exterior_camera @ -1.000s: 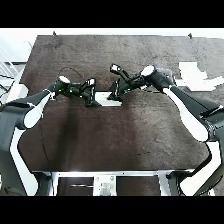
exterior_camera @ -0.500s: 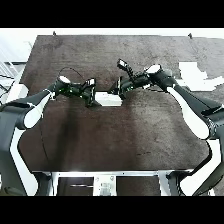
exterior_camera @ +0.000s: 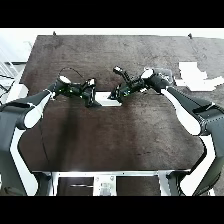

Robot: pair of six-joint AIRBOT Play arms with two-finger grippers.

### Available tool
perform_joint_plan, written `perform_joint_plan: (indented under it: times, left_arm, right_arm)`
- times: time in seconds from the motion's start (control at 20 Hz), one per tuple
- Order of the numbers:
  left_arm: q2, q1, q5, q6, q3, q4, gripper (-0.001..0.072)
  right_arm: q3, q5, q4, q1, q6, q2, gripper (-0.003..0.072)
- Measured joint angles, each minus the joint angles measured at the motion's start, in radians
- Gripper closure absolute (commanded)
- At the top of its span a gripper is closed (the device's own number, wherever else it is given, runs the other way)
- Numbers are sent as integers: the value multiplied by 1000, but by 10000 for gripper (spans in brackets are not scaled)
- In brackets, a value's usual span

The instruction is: Fold the box and place the chain.

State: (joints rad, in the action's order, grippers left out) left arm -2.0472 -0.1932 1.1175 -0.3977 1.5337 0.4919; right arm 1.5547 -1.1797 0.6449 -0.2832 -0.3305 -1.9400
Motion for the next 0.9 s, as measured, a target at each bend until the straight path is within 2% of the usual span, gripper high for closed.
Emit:
perform_joint_plan:
  times: [0.35, 0.6, 0.75, 0.9]
  left_arm:
    - [0, 0, 0, 2, 0, -1, 234]
    - [0, 0, 0, 2, 0, -1, 234]
    - [0, 0, 0, 2, 0, -1, 234]
    - [0, 0, 0, 2, 0, -1, 234]
  right_arm:
    - [30, 2, 55, -2, -26, 43, 679]
    - [11, 19, 8, -2, -50, 208, 679]
    - [-84, 100, -5, 3, -84, 369, 679]
    - [-260, 259, -11, 14, -108, 557, 679]
